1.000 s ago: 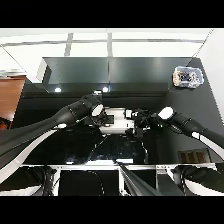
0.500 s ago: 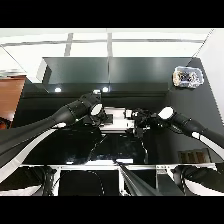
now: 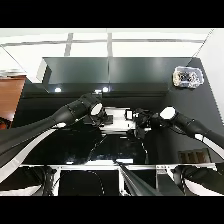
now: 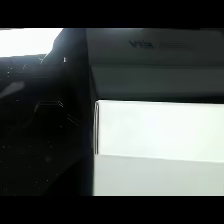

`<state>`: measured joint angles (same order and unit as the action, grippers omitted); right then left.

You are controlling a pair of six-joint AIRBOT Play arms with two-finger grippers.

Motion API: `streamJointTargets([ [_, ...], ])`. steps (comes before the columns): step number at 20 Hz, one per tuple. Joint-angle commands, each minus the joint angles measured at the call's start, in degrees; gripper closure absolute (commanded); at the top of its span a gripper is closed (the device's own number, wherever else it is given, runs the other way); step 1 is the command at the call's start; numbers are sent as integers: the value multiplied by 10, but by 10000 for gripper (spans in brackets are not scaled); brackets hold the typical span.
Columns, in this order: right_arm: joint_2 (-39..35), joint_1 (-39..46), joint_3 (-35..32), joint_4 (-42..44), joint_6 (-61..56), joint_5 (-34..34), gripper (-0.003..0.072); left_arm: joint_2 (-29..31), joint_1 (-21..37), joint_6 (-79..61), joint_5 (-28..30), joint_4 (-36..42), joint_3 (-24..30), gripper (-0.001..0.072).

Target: Fold the box and place the chain.

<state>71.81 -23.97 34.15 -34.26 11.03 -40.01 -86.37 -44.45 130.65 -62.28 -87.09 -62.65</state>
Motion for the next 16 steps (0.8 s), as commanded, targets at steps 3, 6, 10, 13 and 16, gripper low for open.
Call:
streamJointTargets([
  [3, -44, 0, 1, -105, -52, -33, 106, 0, 0, -4, -12, -5, 0, 689],
  [6, -49, 1, 1, -108, -52, -30, 107, 0, 0, -4, -12, -5, 0, 689],
  [10, -49, 1, 1, -92, -47, -13, 108, 0, 0, -4, -12, -4, 0, 689],
  [13, -49, 1, 1, -82, -42, 19, 109, 0, 0, -4, -12, -4, 0, 689],
  [16, -49, -1, 1, -57, -41, -8, 220, 0, 0, -4, -12, -4, 0, 688],
])
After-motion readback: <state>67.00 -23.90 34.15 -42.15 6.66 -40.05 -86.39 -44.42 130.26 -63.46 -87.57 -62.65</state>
